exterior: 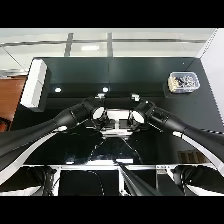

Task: Fold the box and place the chain.

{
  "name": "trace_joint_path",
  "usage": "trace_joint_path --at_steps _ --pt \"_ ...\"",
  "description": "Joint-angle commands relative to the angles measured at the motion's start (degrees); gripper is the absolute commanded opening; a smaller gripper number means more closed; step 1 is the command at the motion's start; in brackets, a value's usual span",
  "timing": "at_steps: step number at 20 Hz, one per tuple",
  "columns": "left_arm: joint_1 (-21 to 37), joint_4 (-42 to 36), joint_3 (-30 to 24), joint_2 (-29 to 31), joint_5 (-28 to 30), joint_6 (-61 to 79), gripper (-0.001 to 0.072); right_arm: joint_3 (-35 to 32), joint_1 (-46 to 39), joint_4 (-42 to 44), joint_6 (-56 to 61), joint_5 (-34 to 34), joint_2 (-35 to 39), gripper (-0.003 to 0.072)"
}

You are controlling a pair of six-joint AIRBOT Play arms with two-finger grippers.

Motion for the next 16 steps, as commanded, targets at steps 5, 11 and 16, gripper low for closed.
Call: trace_joint_path --at_steps 5,11,16 --pt "0.02 -0.2 0.02 0.02 0.02 -0.13 0.0028 5.22 0.0 -5.44 -7.54 5.44 6.49 0.0288" --pt "0.02 -0.22 0.02 0.02 0.07 -0.13 0.0028 4.59 -2.14 -37.07 -9.07 15.69 23.8 0.0287" --pt "0.02 -0.2 0.02 0.02 0.13 -0.13 0.0027 -4.96 -21.11 -44.06 -8.5 -3.34 23.85 0.0682"
